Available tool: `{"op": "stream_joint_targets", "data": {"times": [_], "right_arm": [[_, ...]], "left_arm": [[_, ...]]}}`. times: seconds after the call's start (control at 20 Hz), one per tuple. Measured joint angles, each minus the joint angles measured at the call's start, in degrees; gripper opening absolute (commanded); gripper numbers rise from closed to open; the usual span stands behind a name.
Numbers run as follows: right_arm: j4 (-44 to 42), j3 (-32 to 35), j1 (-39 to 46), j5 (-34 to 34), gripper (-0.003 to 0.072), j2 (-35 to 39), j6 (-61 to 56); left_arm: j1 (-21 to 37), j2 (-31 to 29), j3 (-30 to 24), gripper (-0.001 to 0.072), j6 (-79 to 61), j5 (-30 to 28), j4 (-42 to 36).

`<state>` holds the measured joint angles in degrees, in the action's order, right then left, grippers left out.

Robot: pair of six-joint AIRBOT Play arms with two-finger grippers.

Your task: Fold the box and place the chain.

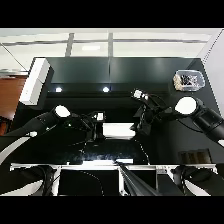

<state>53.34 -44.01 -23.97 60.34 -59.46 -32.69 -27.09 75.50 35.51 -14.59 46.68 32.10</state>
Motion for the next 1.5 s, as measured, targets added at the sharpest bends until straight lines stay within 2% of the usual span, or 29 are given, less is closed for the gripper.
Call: {"op": "stream_joint_targets", "data": {"times": [0.3, 0.85, 0.95, 1.0, 1.05, 1.1, 1.5], "right_arm": [[0.85, -0.87, -0.17, 3.26, 0.07, 0.28, 1.53], [2.21, 1.84, -3.76, -4.37, 0.0698, 0.26, 4.48], [2.86, 1.99, -4.17, -5.4, 0.0585, 0.26, 4.68], [3.06, 2.05, -4.37, -5.7, 0.0584, 0.26, 4.68], [3.28, 2.08, -4.5, -5.92, 0.0473, 0.26, 4.74], [3.34, 2.1, -4.55, -6.14, 0.0413, 0.28, 4.85], [3.78, 2.21, -5.64, -6.43, 0.0411, 0.26, 4.66]], "left_arm": [[0.0, 0.0, 0.0, 0.0406, 0.0, -0.02, -0.02], [0.0, 0.0, 0.0, 0.0406, 0.02, -0.02, -0.02], [0.0, 0.0, 0.0, 0.0406, 0.11, -0.02, -0.02], [0.0, 0.0, 0.0, 0.0406, 0.13, -0.04, -0.02], [0.02, 0.0, 0.0, 0.0406, 0.13, -0.04, -0.02], [0.0, 0.0, 0.0, 0.0406, 0.15, -0.07, -0.02], [0.02, 0.0, 0.0, 0.0406, 0.02, -0.07, -0.02]]}}
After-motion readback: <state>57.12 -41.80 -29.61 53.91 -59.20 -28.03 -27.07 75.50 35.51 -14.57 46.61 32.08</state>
